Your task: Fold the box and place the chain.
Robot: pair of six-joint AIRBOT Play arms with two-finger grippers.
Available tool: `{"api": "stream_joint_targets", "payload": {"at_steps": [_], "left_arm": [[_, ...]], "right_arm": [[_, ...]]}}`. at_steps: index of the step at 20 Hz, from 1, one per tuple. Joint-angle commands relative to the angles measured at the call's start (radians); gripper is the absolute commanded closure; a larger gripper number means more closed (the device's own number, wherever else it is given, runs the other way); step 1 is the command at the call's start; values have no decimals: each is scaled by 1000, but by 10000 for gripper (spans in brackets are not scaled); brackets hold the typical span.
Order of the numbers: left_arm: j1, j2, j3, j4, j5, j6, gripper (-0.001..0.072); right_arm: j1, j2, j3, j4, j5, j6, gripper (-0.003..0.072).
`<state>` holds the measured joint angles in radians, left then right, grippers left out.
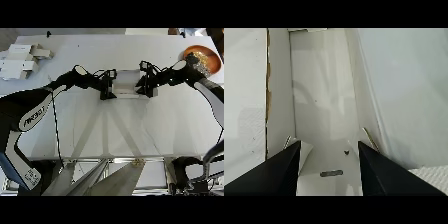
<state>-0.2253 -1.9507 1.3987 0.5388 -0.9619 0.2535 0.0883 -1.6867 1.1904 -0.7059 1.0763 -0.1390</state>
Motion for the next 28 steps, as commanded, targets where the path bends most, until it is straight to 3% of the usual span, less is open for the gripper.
{"api": "stream_joint_targets", "payload": {"at_steps": [1,3,4,10,14,20,24,28], "left_arm": [[-1,1,0,0,0,1,429],[-1,1,0,0,0,1,429],[-1,1,0,0,0,1,429],[-1,1,0,0,0,1,429],[-1,1,0,0,0,1,429],[-1,1,0,0,0,1,429],[-1,1,0,0,0,1,429],[-1,1,0,0,0,1,429]], "right_arm": [[2,-1,0,3,5,1,316],[1,-1,0,3,7,1,593],[1,-1,0,3,9,1,666],[1,22,1,20,42,1,667],[1,90,1,97,87,1,667],[-66,209,0,90,202,39,668],[-193,264,0,-48,217,48,668],[-284,261,0,-227,138,335,669]]}}
